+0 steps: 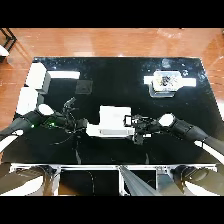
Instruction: Fold the box and place the chain.
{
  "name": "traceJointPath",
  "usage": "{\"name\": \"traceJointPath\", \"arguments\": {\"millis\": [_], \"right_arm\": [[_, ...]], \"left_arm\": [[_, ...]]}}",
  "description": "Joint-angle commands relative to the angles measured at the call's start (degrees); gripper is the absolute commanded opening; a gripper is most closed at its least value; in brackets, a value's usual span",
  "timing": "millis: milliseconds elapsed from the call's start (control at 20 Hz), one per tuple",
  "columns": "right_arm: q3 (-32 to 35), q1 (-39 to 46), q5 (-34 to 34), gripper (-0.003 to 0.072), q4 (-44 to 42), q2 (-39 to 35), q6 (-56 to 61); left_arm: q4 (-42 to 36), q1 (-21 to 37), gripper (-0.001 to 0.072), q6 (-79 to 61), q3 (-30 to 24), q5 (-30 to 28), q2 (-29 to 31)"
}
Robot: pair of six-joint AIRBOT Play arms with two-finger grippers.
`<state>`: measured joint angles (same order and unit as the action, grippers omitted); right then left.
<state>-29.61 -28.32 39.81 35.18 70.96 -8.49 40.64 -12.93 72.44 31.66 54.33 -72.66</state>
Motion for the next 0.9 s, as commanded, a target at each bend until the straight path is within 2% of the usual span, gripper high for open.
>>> {"name": "traceJointPath", "arguments": {"millis": [0,100,150,250,300,350,550,850], "right_arm": [[0.0,0.0,0.0,0.0306,0.0,0.0,0.0],[0.0,0.0,0.0,0.0306,0.0,0.0,0.0],[0.0,0.0,0.0,0.0306,0.0,0.0,0.0],[0.0,0.0,0.0,0.0306,0.0,0.0,0.0],[0.0,0.0,0.0,0.0306,0.0,0.0,0.0],[0.0,0.0,0.0,0.0306,0.0,0.0,0.0],[0.0,0.0,0.0,0.0306,0.0,0.0,0.0],[0.0,0.0,0.0,0.0306,0.0,0.0,0.0]], "left_arm": [[-1.8,-0.9,0.0019,0.0,0.0,-0.8,0.0],[-1.7,-0.9,0.0047,0.0,0.1,0.7,0.3],[-1.7,-0.9,0.0146,0.0,0.1,1.6,0.4],[-1.7,-0.9,0.0279,0.0,0.4,3.2,0.7],[-1.7,-0.9,0.0405,0.0,0.6,3.2,0.9],[-1.6,-0.9,0.0491,0.0,0.9,3.2,1.2],[-1.3,-0.9,0.0503,0.0,2.4,3.7,2.8],[-1.4,-1.1,0.0511,0.0,4.0,8.2,3.1]]}}
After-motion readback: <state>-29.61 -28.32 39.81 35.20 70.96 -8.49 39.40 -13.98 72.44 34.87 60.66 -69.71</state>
